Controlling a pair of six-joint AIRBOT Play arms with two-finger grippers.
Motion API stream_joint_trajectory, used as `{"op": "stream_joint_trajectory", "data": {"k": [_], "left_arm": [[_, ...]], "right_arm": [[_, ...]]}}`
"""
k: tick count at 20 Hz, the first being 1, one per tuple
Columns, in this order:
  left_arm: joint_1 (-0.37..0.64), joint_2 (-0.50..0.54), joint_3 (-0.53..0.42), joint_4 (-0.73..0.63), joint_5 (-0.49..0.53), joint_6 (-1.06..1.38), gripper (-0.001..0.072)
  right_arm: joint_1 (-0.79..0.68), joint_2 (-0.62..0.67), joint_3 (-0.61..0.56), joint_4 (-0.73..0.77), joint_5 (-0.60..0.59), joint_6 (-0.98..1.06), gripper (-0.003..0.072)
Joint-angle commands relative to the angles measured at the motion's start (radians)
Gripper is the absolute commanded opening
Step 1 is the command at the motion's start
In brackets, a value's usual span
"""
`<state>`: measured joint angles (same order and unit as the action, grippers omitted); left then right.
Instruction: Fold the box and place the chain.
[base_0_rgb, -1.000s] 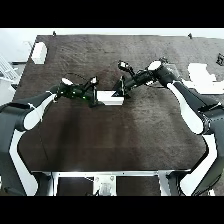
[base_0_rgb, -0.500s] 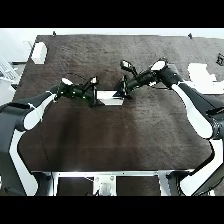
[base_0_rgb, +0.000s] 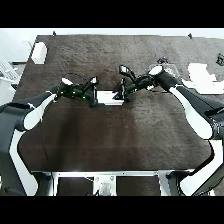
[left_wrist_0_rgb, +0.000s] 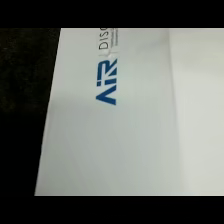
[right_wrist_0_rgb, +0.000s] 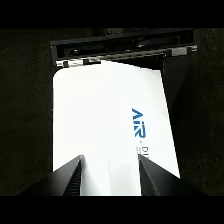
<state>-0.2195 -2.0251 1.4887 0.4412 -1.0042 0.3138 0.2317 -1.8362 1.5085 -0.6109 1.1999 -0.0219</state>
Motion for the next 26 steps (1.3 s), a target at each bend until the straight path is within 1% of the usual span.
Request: {"op": "stream_joint_trajectory", "data": {"k": [1,3,5,7,13,16,18,19,21,23,26], "left_arm": [[0.001,0.000,0.000,0.000,0.001,0.000,0.0407],[0.001,0.000,0.000,0.000,0.000,0.000,0.0407],[0.001,0.000,0.000,0.000,0.000,0.000,0.0407],[0.001,0.000,0.000,0.000,0.000,0.000,0.0407],[0.001,0.000,0.000,0.000,0.000,0.000,0.0407],[0.001,0.000,0.000,0.000,0.000,0.000,0.0407],[0.001,0.000,0.000,0.000,0.000,0.000,0.0408],[0.001,0.000,0.000,0.000,0.000,0.000,0.0407],[0.001,0.000,0.000,0.000,0.000,0.000,0.0407],[0.001,0.000,0.000,0.000,0.000,0.000,0.0407],[0.001,0.000,0.000,0.000,0.000,0.000,0.0407]], "right_arm": [[0.013,-0.006,-0.014,0.001,-0.007,-0.028,0.0416],[0.023,-0.006,-0.017,0.001,-0.008,-0.029,0.0415],[0.029,-0.006,-0.018,0.000,-0.050,-0.037,0.0417],[0.034,-0.005,-0.018,0.001,-0.098,-0.043,0.0436],[0.041,-0.004,-0.018,0.000,-0.135,-0.069,0.0425],[0.041,0.015,-0.018,0.001,-0.134,-0.069,0.0421],[0.040,0.044,-0.019,0.001,-0.098,-0.064,0.0416],[0.039,0.066,-0.032,0.001,-0.084,-0.065,0.0397],[0.033,0.109,-0.082,0.000,-0.090,-0.065,0.0399],[0.017,0.118,-0.121,0.001,-0.097,-0.066,0.0399],[0.008,0.118,-0.169,0.017,-0.169,-0.078,0.0416]]}}
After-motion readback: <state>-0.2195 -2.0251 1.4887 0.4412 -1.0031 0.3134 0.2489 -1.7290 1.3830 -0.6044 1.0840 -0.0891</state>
